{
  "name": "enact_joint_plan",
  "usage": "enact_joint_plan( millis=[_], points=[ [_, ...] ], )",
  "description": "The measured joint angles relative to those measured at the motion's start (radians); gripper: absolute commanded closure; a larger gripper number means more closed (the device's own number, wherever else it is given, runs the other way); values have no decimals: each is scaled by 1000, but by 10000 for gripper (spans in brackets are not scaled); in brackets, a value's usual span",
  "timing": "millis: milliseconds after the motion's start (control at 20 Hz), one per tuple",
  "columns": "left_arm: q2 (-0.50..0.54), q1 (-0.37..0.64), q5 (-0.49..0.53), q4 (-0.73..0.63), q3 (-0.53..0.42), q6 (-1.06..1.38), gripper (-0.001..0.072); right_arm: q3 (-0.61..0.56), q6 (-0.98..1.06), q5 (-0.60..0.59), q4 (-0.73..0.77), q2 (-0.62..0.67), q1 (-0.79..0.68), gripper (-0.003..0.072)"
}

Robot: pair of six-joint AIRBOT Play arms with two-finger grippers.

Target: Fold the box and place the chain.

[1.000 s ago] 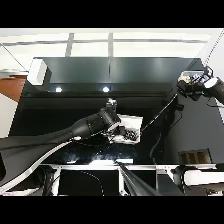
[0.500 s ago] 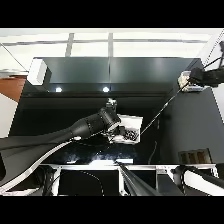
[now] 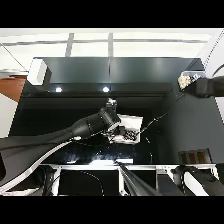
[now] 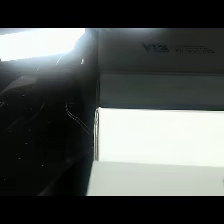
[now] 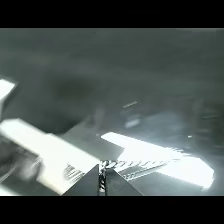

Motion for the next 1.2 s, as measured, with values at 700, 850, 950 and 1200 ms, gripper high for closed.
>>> enact_joint_plan(
  millis=[700,850,950,1200],
  points=[
    [0,0,2,0,0,0,680,-375,-9,-233,135,11,500,596],
    [0,0,2,0,0,0,680,-389,-8,-260,135,8,518,57],
    [0,0,2,0,0,0,680,-394,-9,-262,117,8,494,57],
    [0,0,2,0,0,0,680,-402,-135,-224,19,10,309,55]
  ],
)
